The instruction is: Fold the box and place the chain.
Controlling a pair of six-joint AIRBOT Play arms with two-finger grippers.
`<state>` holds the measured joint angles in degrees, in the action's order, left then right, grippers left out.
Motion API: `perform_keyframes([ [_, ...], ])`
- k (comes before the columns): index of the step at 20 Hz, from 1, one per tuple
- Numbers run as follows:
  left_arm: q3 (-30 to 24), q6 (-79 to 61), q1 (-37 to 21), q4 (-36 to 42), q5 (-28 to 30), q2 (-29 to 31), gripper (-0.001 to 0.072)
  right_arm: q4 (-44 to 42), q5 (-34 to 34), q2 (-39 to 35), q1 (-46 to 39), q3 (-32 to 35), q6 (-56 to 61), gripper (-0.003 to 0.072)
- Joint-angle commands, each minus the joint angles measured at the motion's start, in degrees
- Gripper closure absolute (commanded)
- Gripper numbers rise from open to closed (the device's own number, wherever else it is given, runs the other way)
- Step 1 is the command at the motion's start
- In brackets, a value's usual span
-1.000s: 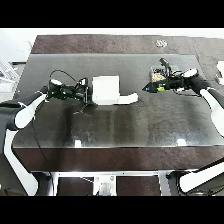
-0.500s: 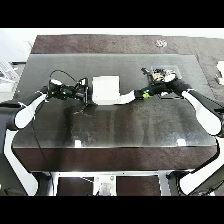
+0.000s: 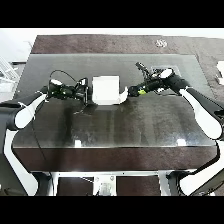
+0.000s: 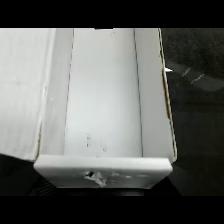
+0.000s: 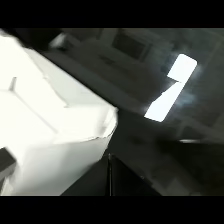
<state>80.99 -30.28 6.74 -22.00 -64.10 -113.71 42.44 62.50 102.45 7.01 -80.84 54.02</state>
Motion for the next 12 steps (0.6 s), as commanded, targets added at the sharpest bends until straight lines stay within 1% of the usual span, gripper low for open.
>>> perform_keyframes([
  [1, 0.0, 0.0, 0.0, 0.0, 0.0, 0.0, 0.0299, -0.4, 2.6, -0.4, 0.3, -1.0, 0.2, 0.0667],
  [2, 0.0, 0.0, 0.0, 0.0, 0.0, 0.0, 0.0298, -0.4, 2.7, -0.4, 0.2, -1.4, 0.2, 0.0663],
  [4, 0.0, 0.0, 0.0, 0.0, 0.0, 0.0, 0.0299, -0.4, 2.8, -0.4, 0.2, -1.8, 0.2, 0.0488],
  [8, 0.0, 0.0, 0.0, 0.0, 0.0, 0.0, 0.0299, -1.0, 3.2, -0.4, 0.5, -1.8, 0.2, 0.0482],
  [11, 0.0, 0.0, 0.0, 0.0, 0.0, 0.0, 0.0299, -4.2, 3.2, -0.4, 0.5, -1.8, 0.1, 0.0417],
  [12, 0.0, 0.0, 0.0, 0.0, 0.0, 0.0, 0.0299, -4.3, 3.2, -0.4, 0.7, -1.8, 0.1, 0.0414],
])
